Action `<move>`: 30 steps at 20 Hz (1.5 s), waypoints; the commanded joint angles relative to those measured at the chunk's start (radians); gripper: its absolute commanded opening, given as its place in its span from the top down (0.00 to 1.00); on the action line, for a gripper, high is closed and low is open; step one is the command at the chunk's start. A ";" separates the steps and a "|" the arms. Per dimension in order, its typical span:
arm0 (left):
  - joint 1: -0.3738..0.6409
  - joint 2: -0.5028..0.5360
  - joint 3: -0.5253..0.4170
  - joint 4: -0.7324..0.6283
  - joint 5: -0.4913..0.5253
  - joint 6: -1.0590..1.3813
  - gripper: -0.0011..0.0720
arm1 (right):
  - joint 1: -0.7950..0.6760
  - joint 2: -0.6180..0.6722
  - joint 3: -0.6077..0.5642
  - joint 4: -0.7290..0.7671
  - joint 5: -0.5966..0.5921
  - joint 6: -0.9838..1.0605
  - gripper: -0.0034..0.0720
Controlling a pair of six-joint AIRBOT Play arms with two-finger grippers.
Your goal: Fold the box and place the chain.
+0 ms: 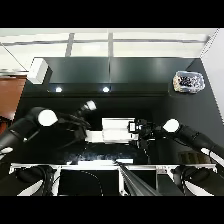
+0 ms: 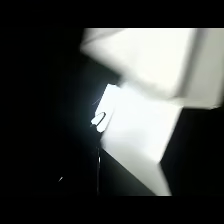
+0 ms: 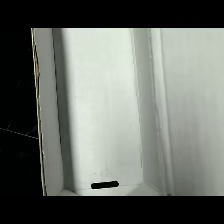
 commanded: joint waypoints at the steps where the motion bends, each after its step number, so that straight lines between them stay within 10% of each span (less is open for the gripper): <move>1: 0.208 0.044 -0.025 0.145 -0.135 -0.510 0.94 | 0.001 -0.001 0.000 0.000 0.000 0.000 0.69; 8: 0.408 -0.090 -0.192 -0.377 -0.188 -0.529 0.94 | 0.001 -0.001 0.000 0.000 0.000 0.000 0.69; 21: 0.117 -0.233 -0.152 -0.533 -0.039 -0.447 0.94 | 0.001 -0.001 0.000 0.000 0.000 0.000 0.69; 23: 0.122 -0.208 -0.123 -0.523 -0.042 -0.443 0.82 | 0.001 -0.001 0.000 0.000 0.000 0.000 0.69; 26: 0.122 -0.188 -0.073 -0.516 -0.089 -0.433 0.13 | 0.001 -0.001 0.000 0.000 0.000 0.000 0.69; 30: 0.118 -0.188 -0.022 -0.516 -0.126 -0.433 0.06 | 0.001 -0.001 0.000 0.000 0.000 0.000 0.69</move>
